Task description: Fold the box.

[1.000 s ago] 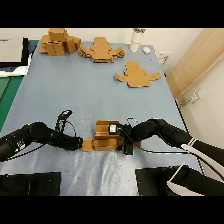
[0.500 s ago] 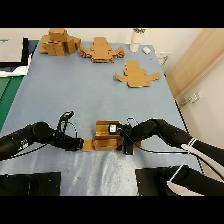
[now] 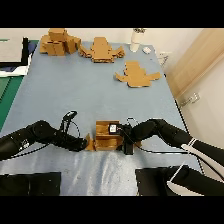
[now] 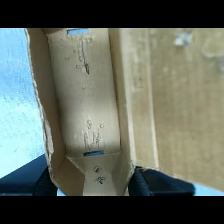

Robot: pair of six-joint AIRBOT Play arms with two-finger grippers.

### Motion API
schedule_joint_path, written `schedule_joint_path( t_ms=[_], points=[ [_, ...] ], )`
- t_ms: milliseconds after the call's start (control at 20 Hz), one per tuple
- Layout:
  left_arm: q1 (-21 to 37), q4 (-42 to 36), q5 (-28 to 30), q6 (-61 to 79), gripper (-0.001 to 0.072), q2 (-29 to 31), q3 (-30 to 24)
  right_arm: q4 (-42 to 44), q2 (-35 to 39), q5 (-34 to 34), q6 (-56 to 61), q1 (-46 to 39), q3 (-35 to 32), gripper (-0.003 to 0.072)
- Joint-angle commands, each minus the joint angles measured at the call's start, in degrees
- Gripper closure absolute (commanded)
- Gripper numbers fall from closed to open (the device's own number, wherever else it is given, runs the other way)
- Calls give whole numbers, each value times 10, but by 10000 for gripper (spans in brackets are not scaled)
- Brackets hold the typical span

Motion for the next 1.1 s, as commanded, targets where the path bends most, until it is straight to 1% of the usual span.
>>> schedule_joint_path(
  t_ms=[0,100,300,550,600,650,700,750,800,850,1050],
  points=[
    [2,-7,-11,9,700,13,8,0,0,0,0,0,0,173],
    [1,-16,-16,9,699,18,9,0,0,0,0,0,0,173],
    [2,-74,-16,60,698,18,9,0,0,0,0,0,0,173],
    [2,-66,-16,64,695,18,20,0,0,0,0,0,0,173],
    [2,-66,-16,64,647,18,23,0,0,0,0,0,0,173],
    [2,-66,-16,64,379,18,26,0,0,0,0,0,0,173],
    [2,-66,-16,64,293,18,30,0,0,0,0,0,0,173],
    [2,-66,-16,64,309,18,30,0,0,0,0,0,0,174],
    [2,-65,-17,64,388,18,30,0,0,0,0,0,0,173],
    [2,-64,-19,64,407,18,30,0,0,0,0,0,0,173],
    [2,-66,-31,60,405,18,33,0,0,0,0,0,0,173]
  ],
)
